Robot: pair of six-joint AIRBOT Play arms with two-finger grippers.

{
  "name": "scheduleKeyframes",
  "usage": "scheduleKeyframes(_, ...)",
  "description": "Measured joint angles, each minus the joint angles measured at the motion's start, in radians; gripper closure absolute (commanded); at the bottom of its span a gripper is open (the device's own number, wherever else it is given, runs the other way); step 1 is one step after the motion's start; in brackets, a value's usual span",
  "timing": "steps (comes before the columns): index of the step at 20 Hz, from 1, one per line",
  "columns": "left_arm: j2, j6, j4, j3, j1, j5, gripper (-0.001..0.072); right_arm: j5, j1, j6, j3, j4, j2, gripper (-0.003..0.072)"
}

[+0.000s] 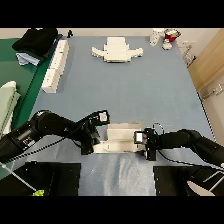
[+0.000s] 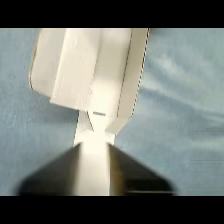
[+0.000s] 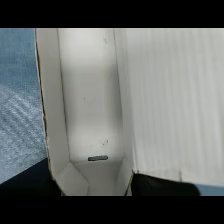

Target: Fold the box.

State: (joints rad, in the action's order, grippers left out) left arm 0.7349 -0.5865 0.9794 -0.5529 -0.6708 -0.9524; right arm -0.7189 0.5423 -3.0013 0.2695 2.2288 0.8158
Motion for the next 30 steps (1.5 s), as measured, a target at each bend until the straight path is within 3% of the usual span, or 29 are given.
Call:
scheduleKeyframes(5, 0.000, 0.281, -0.124, 0.126, 0.041, 0.097, 0.0010, 0.000, 0.000, 0.000, 0.000, 0.000, 0.000, 0.0163)
scheduleKeyframes(9, 0.034, 0.404, -0.191, 0.164, 0.051, 0.154, 0.0019, 0.000, 0.000, 0.000, 0.000, -0.002, 0.000, 0.0162)
scheduleKeyframes(11, 0.058, 0.443, -0.231, 0.171, 0.051, 0.175, 0.0225, 0.000, 0.000, 0.000, 0.000, -0.002, 0.000, 0.0163)
scheduleKeyframes(16, 0.107, 0.523, -0.290, 0.176, 0.024, 0.202, 0.0234, 0.000, 0.000, 0.000, 0.000, -0.003, 0.000, 0.0163)
scheduleKeyframes(17, 0.116, 0.531, -0.300, 0.176, 0.017, 0.211, 0.0317, 0.000, 0.000, 0.000, 0.000, -0.003, 0.000, 0.0162)
scheduleKeyframes(18, 0.126, 0.536, -0.308, 0.177, 0.011, 0.222, 0.0469, 0.000, 0.000, 0.000, 0.000, -0.003, 0.000, 0.0162)
scheduleKeyframes(22, 0.155, 0.547, -0.338, 0.177, 0.001, 0.258, 0.0495, 0.000, 0.000, 0.000, 0.000, -0.004, 0.000, 0.0163)
scheduleKeyframes(24, 0.164, 0.550, -0.348, 0.177, -0.004, 0.270, 0.0667, 0.000, 0.000, 0.000, 0.000, -0.004, 0.000, 0.0163)
scheduleKeyframes(30, 0.181, 0.562, -0.395, 0.172, -0.041, 0.305, 0.0666, 0.000, 0.000, 0.000, 0.000, -0.004, 0.000, 0.0163)
